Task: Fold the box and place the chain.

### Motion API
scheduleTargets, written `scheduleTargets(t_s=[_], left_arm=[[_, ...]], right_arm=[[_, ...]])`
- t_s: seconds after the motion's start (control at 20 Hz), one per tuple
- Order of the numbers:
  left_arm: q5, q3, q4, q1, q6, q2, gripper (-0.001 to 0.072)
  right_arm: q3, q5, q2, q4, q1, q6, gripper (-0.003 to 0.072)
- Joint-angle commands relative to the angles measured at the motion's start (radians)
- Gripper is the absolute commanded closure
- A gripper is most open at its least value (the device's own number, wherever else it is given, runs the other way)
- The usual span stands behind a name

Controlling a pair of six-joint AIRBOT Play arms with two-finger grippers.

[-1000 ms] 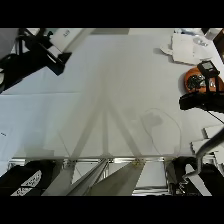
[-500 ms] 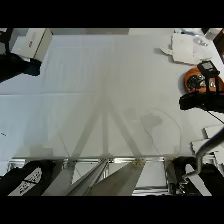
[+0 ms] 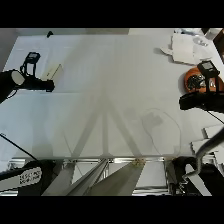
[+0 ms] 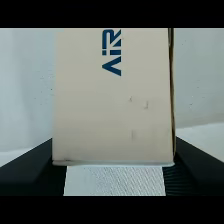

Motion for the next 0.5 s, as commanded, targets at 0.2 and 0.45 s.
scheduleTargets(t_s=[0.2, 0.45], left_arm=[[0.009, 0.001, 0.005, 0.002, -0.010, -0.062, 0.0168], [-0.104, 0.001, 0.008, 0.002, -0.002, 0.006, 0.0001]], right_arm=[[0.001, -0.001, 0.001, 0.000, -0.001, 0.000, 0.0676], [0.001, -0.002, 0.001, 0.000, -0.001, 0.000, 0.0676]])
